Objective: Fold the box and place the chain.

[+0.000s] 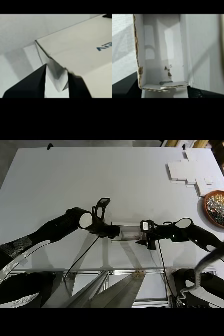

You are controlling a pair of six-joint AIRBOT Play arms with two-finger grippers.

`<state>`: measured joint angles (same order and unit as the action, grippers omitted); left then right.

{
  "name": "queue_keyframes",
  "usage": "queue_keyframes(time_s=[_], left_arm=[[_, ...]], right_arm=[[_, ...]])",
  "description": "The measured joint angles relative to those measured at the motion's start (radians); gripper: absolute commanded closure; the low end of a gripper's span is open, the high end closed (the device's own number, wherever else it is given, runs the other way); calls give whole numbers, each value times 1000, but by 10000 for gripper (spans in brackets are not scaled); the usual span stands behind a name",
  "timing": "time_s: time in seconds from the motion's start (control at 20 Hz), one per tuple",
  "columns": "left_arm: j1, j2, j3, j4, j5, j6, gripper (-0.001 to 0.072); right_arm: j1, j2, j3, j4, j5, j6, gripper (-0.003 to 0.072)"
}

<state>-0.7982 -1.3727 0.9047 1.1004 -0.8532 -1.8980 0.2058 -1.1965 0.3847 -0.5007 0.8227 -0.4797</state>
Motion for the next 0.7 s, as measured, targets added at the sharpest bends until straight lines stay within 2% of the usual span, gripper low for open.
queue_keyframes(time_s=[0.2, 0.5, 0.7], left_arm=[[-14, -54, 88, 72, -101, -86, 420], [-48, -208, 292, 177, -304, -234, 421], [-68, -267, 351, 225, -372, -352, 441]], right_arm=[[0, 0, 0, 1, 1, 0, 285], [0, 0, 0, 0, 0, 0, 285], [0, 0, 0, 0, 1, 0, 285]])
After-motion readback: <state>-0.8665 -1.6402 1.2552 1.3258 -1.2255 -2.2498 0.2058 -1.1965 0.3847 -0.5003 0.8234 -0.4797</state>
